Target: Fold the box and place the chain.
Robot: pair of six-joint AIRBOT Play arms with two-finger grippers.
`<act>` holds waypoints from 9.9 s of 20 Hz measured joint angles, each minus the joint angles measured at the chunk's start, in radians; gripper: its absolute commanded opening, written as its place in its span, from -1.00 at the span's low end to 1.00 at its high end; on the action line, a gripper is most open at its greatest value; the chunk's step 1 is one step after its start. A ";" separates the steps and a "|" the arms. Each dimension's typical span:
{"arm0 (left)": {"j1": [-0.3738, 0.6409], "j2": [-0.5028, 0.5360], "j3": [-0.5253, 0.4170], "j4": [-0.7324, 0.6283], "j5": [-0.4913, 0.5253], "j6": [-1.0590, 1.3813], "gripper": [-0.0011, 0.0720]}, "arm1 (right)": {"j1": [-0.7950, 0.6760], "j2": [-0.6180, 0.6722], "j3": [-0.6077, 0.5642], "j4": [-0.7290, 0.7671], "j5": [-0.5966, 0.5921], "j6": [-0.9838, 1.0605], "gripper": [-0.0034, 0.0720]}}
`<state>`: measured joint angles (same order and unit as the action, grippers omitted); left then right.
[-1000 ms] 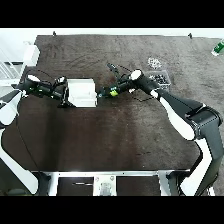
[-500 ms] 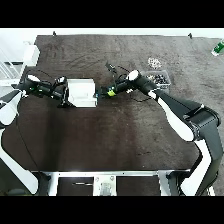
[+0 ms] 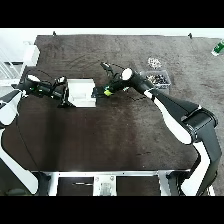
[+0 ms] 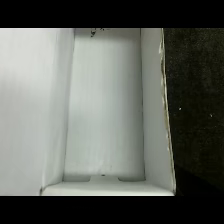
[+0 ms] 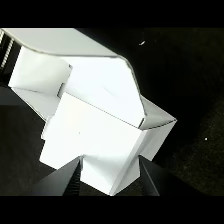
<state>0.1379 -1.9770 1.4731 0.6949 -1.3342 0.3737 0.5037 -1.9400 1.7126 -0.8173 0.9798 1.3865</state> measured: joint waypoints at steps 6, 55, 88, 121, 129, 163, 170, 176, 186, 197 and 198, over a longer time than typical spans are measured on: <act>0.000 0.000 0.000 0.000 0.000 0.000 0.47 | 0.031 -0.019 0.061 -0.097 0.003 0.093 0.26; 0.000 0.000 0.000 0.001 0.000 0.001 0.47 | 0.138 -0.144 0.384 -0.528 0.251 0.444 0.06; -0.001 0.000 0.000 -0.003 0.000 0.000 0.47 | 0.154 -0.202 0.388 -0.668 0.216 0.529 0.09; 0.000 0.000 0.000 0.001 0.002 0.000 0.47 | 0.146 -0.160 0.385 -0.579 0.218 0.520 0.51; 0.000 0.000 0.000 0.000 0.000 0.000 0.47 | 0.143 -0.167 0.380 -0.585 0.211 0.520 0.25; 0.000 0.000 0.000 -0.024 0.011 -0.028 0.47 | 0.083 -0.031 0.379 -0.554 0.318 0.304 0.29; 0.000 0.000 0.000 -0.024 0.010 -0.028 0.47 | -0.063 0.063 0.335 -0.642 0.346 0.223 0.28; 0.000 0.000 0.000 -0.024 0.010 -0.028 0.47 | -0.247 0.073 0.251 -0.687 0.254 0.203 -0.04; 0.000 0.000 0.000 -0.024 0.010 -0.027 0.47 | -0.436 0.043 0.156 -0.694 0.198 0.188 -0.04; 0.000 0.000 0.000 -0.024 0.010 -0.027 0.47 | -0.444 0.014 0.043 -0.625 0.127 0.130 -0.88; 0.000 0.000 0.000 -0.024 0.010 -0.027 0.47 | -0.443 0.013 0.042 -0.622 0.126 0.122 -0.88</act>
<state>0.1379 -1.9770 1.4731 0.6704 -1.3243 0.3462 0.0608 -1.9270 1.7542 -1.4395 1.1053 1.5085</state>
